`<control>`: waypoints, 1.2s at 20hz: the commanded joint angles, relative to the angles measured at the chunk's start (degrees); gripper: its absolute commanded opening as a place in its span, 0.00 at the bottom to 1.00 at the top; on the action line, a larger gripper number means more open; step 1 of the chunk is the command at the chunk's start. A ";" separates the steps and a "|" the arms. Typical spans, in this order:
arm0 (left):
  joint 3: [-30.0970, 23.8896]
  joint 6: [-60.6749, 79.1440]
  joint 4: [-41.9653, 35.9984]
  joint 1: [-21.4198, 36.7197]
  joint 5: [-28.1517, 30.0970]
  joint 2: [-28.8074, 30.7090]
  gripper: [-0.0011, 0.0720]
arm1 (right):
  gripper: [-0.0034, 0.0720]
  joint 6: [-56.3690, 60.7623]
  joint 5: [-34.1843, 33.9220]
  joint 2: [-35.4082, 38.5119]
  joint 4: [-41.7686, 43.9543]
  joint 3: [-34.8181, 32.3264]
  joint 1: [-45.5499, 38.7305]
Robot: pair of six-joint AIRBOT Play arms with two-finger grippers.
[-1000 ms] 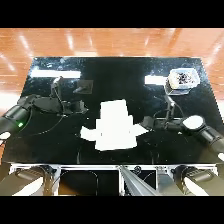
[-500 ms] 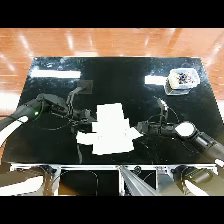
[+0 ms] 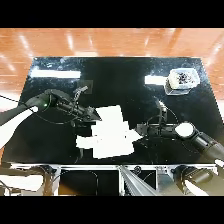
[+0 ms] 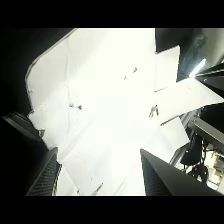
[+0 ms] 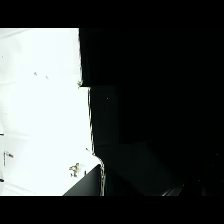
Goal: Fold the box and place the chain.
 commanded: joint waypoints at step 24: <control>0.70 2.51 -1.27 2.25 -0.07 -2.99 0.85 | 0.08 -29.62 -5.20 0.04 11.47 -0.02 -5.42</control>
